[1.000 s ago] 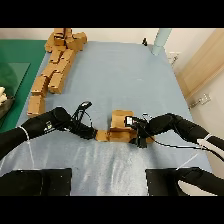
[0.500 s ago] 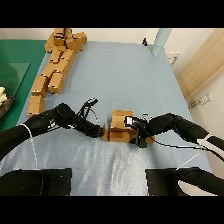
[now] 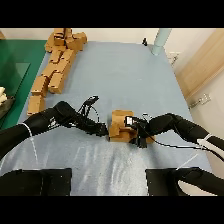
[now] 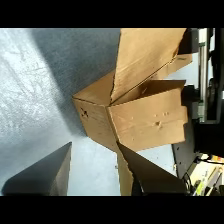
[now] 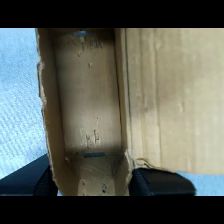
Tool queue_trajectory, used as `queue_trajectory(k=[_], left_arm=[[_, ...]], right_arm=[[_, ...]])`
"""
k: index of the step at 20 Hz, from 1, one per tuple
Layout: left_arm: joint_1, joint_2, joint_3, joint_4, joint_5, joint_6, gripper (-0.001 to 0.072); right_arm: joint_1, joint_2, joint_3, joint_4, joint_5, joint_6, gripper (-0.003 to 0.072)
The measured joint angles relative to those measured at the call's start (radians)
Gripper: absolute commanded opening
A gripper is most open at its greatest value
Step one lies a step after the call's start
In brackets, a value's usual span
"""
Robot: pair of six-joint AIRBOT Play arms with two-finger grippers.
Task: Fold the box.
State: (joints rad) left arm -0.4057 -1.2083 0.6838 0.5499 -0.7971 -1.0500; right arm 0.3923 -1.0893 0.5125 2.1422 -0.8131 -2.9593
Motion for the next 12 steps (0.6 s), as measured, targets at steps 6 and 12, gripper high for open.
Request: queue_trajectory(k=[6,12], left_arm=[[-0.032,-0.042,0.011,-0.092,0.002,0.048,0.0634],[-0.052,-0.072,0.014,-0.124,0.051,0.063,0.0633]], right_arm=[[0.000,0.000,0.000,0.000,0.000,0.000,0.0509],[0.000,0.000,0.000,0.000,0.000,0.000,0.0509]])
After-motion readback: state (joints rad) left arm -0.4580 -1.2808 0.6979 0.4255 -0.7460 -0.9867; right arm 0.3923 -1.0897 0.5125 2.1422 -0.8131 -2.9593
